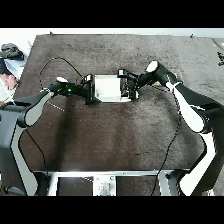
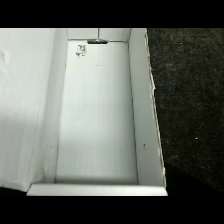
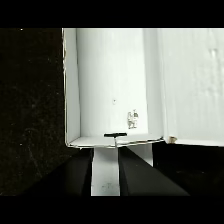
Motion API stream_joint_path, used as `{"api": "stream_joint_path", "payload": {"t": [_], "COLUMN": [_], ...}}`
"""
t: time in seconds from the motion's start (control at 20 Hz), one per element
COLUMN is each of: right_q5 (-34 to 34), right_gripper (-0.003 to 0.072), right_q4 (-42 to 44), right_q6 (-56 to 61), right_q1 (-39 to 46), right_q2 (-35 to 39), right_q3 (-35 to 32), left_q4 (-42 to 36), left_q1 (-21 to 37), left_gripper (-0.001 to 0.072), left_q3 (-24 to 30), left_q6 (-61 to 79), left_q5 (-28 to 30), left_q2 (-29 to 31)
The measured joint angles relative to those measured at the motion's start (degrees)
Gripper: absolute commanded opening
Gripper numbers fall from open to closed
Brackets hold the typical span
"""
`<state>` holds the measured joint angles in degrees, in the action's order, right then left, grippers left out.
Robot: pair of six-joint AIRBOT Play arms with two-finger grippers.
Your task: Fold the box and place the chain.
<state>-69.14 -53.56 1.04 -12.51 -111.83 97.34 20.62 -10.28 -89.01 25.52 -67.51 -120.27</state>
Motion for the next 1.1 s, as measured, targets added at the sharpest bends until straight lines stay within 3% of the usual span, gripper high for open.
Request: {"api": "stream_joint_path", "payload": {"t": [0.35, 0.45, 0.7, 0.8, 1.1], "right_q5": [2.93, 3.93, 5.16, 5.22, 5.27], "right_gripper": [0.0181, 0.0384, 0.0375, 0.0705, 0.0680], "right_q4": [0.24, 0.26, 1.11, 1.33, 1.49], "right_q6": [0.00, -0.02, 0.00, 0.00, -0.04], "right_q1": [-1.90, -2.14, -2.34, -2.36, -2.38], "right_q2": [-0.39, -0.48, -0.66, -0.66, -0.66], "right_q3": [0.00, 0.00, 0.00, 0.00, 0.00], "left_q4": [-0.04, -0.04, -0.09, -0.15, -0.13], "left_q1": [0.04, 0.04, 0.07, 0.09, 0.09], "left_gripper": [0.0478, 0.0477, 0.0477, 0.0478, 0.0478], "left_q3": [0.00, 0.00, 0.00, 0.00, 0.00], "left_q6": [0.02, 0.02, 0.00, 0.00, 0.00], "left_q5": [0.00, 0.00, 0.07, 0.07, 0.15], "left_q2": [0.00, 0.00, 0.00, 0.00, -0.02]}}
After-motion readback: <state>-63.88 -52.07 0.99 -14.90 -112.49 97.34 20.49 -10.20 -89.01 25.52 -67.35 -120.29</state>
